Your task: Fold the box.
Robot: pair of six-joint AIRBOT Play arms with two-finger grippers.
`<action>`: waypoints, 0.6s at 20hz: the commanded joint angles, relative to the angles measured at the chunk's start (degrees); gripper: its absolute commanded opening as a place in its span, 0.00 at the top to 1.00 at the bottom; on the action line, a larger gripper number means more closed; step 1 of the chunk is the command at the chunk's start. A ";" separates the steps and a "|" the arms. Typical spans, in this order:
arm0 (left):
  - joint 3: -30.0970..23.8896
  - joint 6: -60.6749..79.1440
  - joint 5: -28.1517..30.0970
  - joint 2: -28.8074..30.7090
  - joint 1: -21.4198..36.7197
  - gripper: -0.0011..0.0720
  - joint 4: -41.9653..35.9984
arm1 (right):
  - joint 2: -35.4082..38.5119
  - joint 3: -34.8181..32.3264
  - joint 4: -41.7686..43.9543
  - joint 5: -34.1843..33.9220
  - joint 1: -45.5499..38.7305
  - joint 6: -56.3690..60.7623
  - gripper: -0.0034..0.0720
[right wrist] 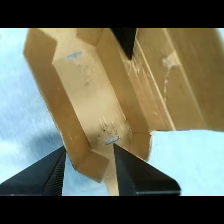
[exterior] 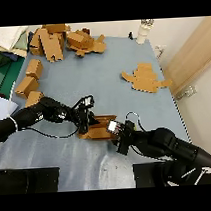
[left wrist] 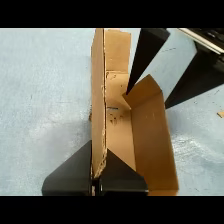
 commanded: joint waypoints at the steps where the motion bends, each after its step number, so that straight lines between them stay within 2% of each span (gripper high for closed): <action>1: 0.04 0.02 -1.99 0.00 0.00 0.97 -0.04 | 0.02 -0.17 13.25 -1.22 -7.91 -21.62 0.35; 3: 0.04 0.04 -1.97 0.00 0.02 0.97 -0.04 | -0.44 -0.04 13.70 -1.22 -10.32 -24.81 0.35; 12: 0.04 0.04 -1.88 0.00 0.02 0.97 -0.04 | -0.42 2.01 13.60 -1.25 -10.47 -26.56 0.35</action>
